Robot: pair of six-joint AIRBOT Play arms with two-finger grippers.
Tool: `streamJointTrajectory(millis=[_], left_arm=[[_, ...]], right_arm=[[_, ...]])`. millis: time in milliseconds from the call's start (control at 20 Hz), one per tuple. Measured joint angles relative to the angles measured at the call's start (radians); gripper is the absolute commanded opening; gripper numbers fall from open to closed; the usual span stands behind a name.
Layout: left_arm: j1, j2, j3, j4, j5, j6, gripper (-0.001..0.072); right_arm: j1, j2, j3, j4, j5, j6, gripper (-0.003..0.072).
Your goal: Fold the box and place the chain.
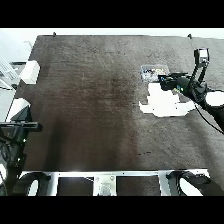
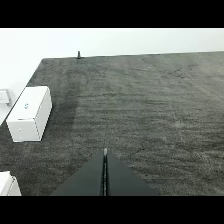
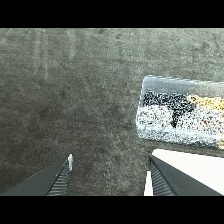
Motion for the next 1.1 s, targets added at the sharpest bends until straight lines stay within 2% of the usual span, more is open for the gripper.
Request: streamJointTrajectory(millis=[450,700,800,1050,1100], left_arm=[[0.000,0.000,-0.002,0.000,0.000,0.000,0.0022],[0.000,0.000,-0.002,0.000,0.000,0.000,0.0022],[0.000,0.000,-0.002,0.000,-0.001,0.000,0.0022],[0.000,0.000,-0.001,0.000,-0.002,0.000,0.0022],[0.000,0.000,-0.002,0.000,-0.002,0.000,0.0022]], right_arm=[[0.000,0.000,-0.003,0.005,-0.022,-0.003,0.0571],[-0.073,-0.021,0.097,0.010,-0.078,-0.059,0.0571],[-0.166,-0.062,0.180,0.010,-0.010,-0.041,0.0571],[-0.454,-0.228,0.400,-0.001,0.323,0.075,0.0570],[-0.505,-0.266,0.440,-0.011,0.386,0.099,0.0528]])
